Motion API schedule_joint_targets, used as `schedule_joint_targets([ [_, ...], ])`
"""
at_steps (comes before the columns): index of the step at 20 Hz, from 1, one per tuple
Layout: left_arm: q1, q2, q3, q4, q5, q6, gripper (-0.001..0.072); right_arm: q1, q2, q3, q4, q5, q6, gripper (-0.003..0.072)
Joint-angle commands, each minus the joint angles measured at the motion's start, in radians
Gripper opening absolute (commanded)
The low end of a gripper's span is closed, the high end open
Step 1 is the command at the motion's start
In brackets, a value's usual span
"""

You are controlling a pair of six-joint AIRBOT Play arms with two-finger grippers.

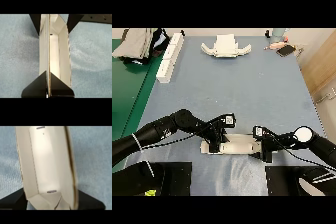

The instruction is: Fold the box.

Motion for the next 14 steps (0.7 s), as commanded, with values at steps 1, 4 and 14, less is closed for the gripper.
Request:
schedule_joint_targets([
  [1, 0.000, 0.001, 0.000, 0.000, 0.000, 0.000, 0.0017, -0.015, -0.016, -0.009, 0.013, -0.005, -0.039, 0.0703],
  [4, 0.000, 0.001, 0.000, 0.000, 0.000, 0.000, 0.0017, -0.015, -0.061, -0.009, 0.060, -0.005, -0.090, 0.0702],
  [14, 0.000, 0.001, 0.000, 0.000, 0.000, 0.000, 0.0017, -0.015, -0.072, -0.023, 0.071, -0.029, -0.137, 0.0632],
])
